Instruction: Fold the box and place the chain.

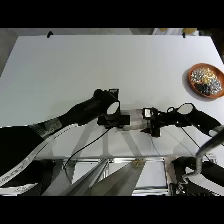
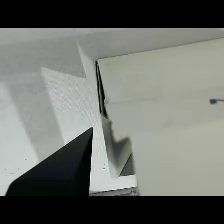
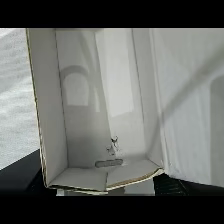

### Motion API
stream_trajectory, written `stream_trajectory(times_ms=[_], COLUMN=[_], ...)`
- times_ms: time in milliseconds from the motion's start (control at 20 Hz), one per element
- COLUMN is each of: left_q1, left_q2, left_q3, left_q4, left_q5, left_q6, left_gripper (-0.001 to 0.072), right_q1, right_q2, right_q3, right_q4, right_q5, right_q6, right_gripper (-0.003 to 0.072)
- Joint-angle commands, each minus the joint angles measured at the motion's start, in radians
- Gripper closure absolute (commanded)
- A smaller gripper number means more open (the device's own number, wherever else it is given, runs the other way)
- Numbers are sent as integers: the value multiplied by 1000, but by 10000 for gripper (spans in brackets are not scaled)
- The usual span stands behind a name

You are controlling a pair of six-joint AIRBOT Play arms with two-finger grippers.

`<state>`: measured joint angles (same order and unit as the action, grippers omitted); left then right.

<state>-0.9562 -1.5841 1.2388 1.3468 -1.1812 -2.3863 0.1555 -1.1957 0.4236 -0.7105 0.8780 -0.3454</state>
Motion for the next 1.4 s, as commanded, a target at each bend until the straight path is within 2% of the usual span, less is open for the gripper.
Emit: stream_trajectory(times_ms=[0, 550, 750, 850, 1000, 1100, 1300, 1350], left_q1=[-16, -20, -24, -24, -26, -26, -26, -26], left_q2=[-54, -91, -114, -122, -122, -122, -122, -119], left_q3=[52, 51, 51, 51, 51, 51, 51, 51], left_q4=[2, 54, 54, 52, 53, 53, 53, 51], left_q5=[-21, -95, -77, -70, -63, -59, -56, -58], left_q6=[-23, -109, -110, -110, -120, -128, -129, -128], left_gripper=[434, 437, 440, 552, 566, 704, 704, 668], right_q1=[0, 0, 0, 0, 0, 0, 0, 0], right_q2=[0, 0, 0, 0, 0, 0, 0, 0], right_q3=[0, 0, 0, 0, 0, 0, 0, 0], right_q4=[0, 0, 0, 0, 0, 0, 0, 0], right_q5=[0, 0, 0, 0, 0, 0, 0, 0], right_q6=[0, 0, 0, 0, 0, 0, 0, 0], right_gripper=[270, 270, 270, 270, 270, 270, 270, 270])
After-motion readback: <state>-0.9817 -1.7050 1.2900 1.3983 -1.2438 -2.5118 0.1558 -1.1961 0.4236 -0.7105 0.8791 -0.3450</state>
